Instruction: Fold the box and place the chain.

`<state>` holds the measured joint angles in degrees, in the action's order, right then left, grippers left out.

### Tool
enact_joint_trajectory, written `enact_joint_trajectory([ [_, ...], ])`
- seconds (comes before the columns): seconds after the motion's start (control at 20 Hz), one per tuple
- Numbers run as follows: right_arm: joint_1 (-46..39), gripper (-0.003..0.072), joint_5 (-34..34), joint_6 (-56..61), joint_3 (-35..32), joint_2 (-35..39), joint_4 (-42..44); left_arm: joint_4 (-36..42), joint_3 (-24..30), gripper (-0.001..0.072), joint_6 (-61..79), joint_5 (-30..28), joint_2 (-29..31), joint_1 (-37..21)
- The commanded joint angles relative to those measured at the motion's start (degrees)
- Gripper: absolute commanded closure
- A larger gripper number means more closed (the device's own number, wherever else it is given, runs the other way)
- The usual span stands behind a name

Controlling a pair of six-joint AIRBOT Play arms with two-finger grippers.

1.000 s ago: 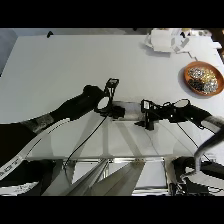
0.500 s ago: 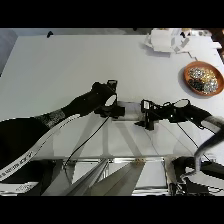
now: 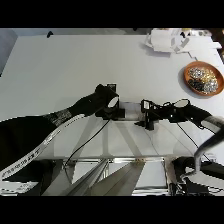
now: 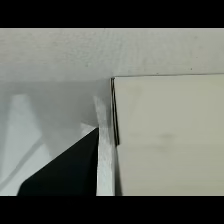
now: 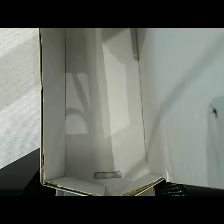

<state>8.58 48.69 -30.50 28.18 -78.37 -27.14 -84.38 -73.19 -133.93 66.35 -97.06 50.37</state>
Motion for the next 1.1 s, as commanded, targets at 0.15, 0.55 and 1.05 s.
enact_joint_trajectory([
  [0.15,-0.02,0.0288,0.00,0.00,-0.02,0.02,0.00,-0.17,-0.42,0.0705,-0.20,-1.62,-0.31,-0.09],
  [0.55,-0.02,0.0288,0.00,0.02,-0.02,0.02,0.00,-0.33,-1.11,0.0449,0.46,-1.38,-0.17,-0.26],
  [1.05,-0.02,0.0288,0.00,0.02,-0.02,0.02,0.00,-1.44,-2.62,0.0584,1.90,-0.28,-1.03,-0.52],
])
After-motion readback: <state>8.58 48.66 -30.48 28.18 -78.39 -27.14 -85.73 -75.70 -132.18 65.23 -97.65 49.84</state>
